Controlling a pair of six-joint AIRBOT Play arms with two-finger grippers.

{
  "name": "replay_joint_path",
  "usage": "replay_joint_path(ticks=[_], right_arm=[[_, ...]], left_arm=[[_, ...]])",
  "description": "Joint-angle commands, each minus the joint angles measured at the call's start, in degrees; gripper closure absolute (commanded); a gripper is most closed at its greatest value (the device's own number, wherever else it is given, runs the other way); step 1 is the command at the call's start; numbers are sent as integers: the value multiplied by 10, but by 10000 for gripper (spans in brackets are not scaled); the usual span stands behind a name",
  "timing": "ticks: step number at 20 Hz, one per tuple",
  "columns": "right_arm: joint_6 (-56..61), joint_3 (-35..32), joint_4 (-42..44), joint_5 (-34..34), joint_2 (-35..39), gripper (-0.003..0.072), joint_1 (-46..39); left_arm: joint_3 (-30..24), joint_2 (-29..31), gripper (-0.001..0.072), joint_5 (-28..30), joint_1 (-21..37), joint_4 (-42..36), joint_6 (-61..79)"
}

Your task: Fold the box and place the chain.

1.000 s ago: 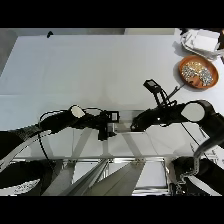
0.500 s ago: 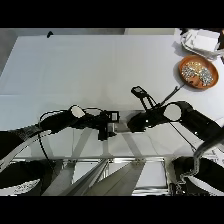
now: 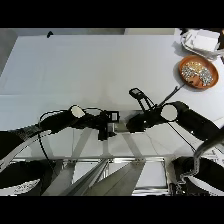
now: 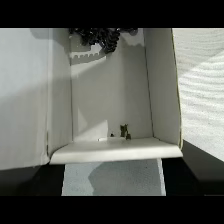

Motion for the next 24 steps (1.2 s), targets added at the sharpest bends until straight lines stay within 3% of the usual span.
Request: replay_joint_path(ticks=[1, 2, 7, 12, 14, 18, 22, 24], right_arm=[[0, 0, 12, 14, 11, 497, 0], [0, 1, 11, 14, 17, 465, 0], [0, 2, -2, 35, 43, 464, -2], [75, 61, -57, 194, 122, 457, -118], [75, 71, -114, 216, 160, 460, -174], [75, 70, -240, 204, 151, 467, -256], [72, 72, -265, 97, 40, 457, -311], [68, 83, -270, 68, -25, 346, -319]], left_arm=[[0, 0, 399, 0, 0, 0, 0], [0, 0, 399, 0, 0, 0, 0], [0, 0, 399, 0, 0, 0, 0], [0, 0, 399, 0, 0, 0, 0], [0, 0, 399, 0, 0, 0, 0], [0, 0, 399, 0, 0, 0, 0], [0, 0, 399, 0, 0, 0, 0], [0, 0, 399, 0, 0, 0, 0]])
